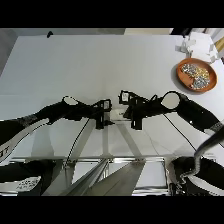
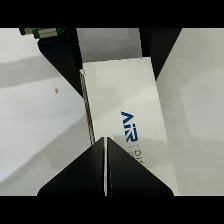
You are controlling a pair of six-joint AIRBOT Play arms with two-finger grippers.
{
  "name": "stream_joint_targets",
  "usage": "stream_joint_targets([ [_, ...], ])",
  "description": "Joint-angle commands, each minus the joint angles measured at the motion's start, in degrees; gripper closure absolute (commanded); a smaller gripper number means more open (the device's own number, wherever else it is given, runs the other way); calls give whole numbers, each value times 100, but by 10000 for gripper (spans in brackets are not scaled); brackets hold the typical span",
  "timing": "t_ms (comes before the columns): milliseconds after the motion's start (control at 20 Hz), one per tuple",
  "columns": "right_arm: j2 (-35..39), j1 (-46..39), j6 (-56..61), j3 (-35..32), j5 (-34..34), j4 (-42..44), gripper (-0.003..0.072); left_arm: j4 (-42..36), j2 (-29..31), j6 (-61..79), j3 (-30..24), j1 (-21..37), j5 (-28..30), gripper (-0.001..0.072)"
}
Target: Fold the box and place the chain.
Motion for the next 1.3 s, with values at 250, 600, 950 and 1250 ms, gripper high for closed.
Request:
stream_joint_targets([
  [250, -273, -184, -120, -61, 42, 330, 672, 0, 0, -4, 0, 4, 7, 503],
  [600, -293, -184, -131, -424, -94, 323, 671, -2, 0, -4, 0, 4, 7, 503],
  [950, -293, -184, -125, -535, -334, 326, 672, -2, 0, -4, 0, 4, 7, 503],
  [1250, -74, -184, -28, -522, -496, 372, 671, 0, 0, -4, 0, 4, 9, 503],
])
